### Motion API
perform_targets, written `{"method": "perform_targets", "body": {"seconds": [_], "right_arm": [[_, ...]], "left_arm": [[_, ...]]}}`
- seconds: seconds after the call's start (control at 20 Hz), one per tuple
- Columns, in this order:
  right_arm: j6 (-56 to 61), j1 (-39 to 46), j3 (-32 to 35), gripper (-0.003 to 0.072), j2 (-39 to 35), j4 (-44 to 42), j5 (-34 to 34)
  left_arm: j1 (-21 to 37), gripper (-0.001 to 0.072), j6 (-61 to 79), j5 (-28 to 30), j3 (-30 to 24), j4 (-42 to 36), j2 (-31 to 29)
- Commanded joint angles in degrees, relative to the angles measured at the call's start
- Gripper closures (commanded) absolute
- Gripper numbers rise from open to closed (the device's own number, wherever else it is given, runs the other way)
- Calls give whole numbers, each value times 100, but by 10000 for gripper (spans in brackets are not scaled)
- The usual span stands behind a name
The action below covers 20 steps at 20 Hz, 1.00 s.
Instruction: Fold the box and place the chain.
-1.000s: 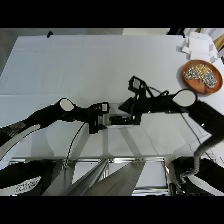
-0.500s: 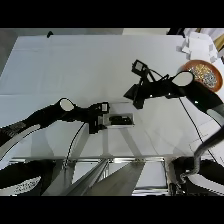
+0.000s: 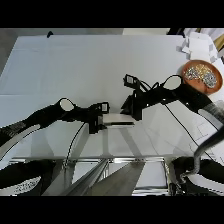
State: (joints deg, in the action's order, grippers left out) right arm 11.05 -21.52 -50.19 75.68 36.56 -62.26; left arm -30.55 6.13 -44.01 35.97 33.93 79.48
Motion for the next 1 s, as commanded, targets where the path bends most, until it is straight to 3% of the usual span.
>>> {"method": "perform_targets", "body": {"seconds": [0.0,0.15,0.25,0.7,0.95], "right_arm": [[-111,-201,214,449,-42,238,-66],[-109,-420,219,447,-105,365,-52],[-105,-505,219,361,-188,474,-11],[-31,-533,262,371,-479,1110,492],[-35,-533,376,442,-479,1165,634]], "left_arm": [[-2,701,0,0,-2,0,-4],[-2,701,0,2,-2,0,-2],[-2,701,0,0,-2,0,-2],[-2,701,0,0,-2,0,-2],[-2,701,0,0,-2,0,-2]]}}
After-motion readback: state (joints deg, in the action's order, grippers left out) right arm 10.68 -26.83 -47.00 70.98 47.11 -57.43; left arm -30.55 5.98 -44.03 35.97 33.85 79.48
